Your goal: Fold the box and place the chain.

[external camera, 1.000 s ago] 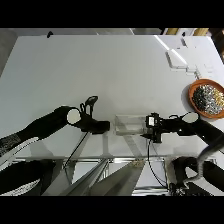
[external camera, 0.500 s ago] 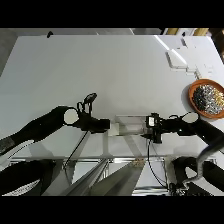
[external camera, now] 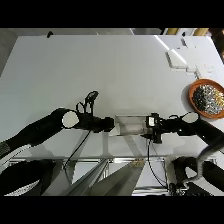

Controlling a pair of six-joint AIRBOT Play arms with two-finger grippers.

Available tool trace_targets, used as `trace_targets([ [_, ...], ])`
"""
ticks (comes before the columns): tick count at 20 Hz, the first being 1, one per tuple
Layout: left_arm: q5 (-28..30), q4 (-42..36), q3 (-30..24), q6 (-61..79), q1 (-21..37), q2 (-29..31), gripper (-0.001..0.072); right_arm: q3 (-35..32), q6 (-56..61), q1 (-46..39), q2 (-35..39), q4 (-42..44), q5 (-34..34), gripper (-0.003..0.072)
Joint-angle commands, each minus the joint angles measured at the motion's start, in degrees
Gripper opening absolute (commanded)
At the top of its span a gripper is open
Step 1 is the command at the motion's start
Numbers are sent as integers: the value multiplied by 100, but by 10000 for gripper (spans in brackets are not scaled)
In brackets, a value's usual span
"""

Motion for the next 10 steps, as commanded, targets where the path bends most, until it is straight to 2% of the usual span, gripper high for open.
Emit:
trace_targets([
  [1,166,-59,7,-11,-96,4,423,2,0,-2,4,0,0,456],
  [5,326,-46,31,-17,-243,-9,425,2,0,-4,4,0,0,456],
  [10,9,407,525,-68,-382,-372,424,2,0,-4,4,0,0,456],
])
